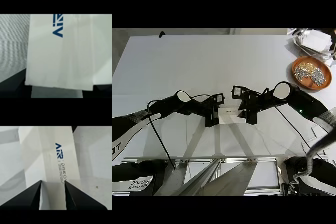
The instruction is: Fold the box and place the chain.
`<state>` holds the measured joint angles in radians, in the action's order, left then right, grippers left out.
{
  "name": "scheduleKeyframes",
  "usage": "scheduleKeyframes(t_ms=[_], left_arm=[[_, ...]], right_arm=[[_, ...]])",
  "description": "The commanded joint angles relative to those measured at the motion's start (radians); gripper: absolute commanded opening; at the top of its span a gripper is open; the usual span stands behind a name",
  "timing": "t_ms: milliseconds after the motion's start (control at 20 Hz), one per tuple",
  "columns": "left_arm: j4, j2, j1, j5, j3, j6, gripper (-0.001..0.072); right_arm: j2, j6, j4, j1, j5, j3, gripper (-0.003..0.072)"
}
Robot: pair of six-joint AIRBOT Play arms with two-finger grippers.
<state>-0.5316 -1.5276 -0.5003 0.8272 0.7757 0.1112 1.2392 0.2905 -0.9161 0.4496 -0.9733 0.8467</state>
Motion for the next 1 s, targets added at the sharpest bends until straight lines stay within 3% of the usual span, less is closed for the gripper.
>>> scheduleKeyframes(t_ms=[0,100,200,350,550,600,950], left_arm=[[0.0,0.0,0.0,0.0,0.0,0.0,0.0432],[0.0,0.0,0.0,0.0,0.0,0.0,0.0432],[0.0,0.0,0.0,0.0,0.0,0.0,0.0432],[0.0,0.0,0.0,0.0,0.0,0.0,0.0432],[0.0,0.0,0.0,0.0,0.0,0.0,0.0432],[0.0,0.0,0.0,0.0,0.0,0.0,0.0432],[0.0,0.0,0.0,0.0,0.0,0.0,0.0432]], right_arm=[[0.002,-0.004,0.008,0.011,-0.025,0.0,0.0299],[0.005,-0.009,0.007,0.038,-0.004,0.0,0.0308],[0.014,-0.011,0.005,0.056,0.055,-0.001,0.0407],[0.022,-0.011,-0.004,0.077,0.079,-0.001,0.0415],[0.022,-0.002,-0.04,0.079,0.106,-0.001,0.0292],[0.022,0.011,-0.063,0.079,0.122,-0.001,0.0211],[-0.008,0.035,-0.081,0.079,0.132,0.0,0.0193]])
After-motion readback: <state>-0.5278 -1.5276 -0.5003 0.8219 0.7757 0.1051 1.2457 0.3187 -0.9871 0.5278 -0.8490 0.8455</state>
